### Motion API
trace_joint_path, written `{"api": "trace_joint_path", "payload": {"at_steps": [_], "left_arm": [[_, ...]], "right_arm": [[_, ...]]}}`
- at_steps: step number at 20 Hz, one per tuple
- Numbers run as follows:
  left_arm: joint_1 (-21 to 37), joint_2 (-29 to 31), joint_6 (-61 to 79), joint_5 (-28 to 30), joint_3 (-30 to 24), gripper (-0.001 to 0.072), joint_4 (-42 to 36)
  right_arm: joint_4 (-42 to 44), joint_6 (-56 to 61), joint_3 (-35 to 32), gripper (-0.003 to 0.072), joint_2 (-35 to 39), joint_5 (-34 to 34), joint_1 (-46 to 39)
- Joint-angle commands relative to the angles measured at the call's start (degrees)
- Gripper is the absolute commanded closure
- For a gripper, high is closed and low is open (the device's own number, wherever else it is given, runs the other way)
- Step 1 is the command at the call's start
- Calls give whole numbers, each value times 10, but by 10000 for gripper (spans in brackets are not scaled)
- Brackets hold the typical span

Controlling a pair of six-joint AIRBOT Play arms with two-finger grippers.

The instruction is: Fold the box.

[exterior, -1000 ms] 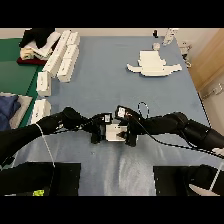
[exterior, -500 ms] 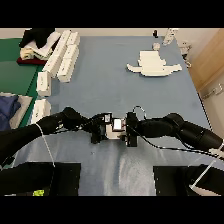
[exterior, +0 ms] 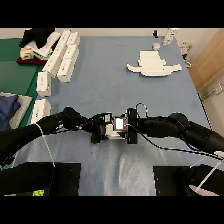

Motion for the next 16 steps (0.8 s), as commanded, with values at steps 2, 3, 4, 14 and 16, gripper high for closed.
{"api": "trace_joint_path", "payload": {"at_steps": [2, 3, 4, 14, 16], "left_arm": [[0, 0, 1, 0, 0, 351, 0], [0, 0, 1, 0, 0, 351, 0], [0, 0, 1, 0, 0, 350, 0], [0, 0, 1, 0, 0, 351, 0], [0, 0, 1, 0, 0, 351, 0]], "right_arm": [[-19, 0, 0, 245, -2, 41, -1], [-19, 0, 0, 245, -5, 42, 0], [-17, 0, 0, 245, -10, 40, 0], [22, 0, 0, 328, -35, -28, 1], [28, 0, 0, 411, -35, -40, 1]]}}
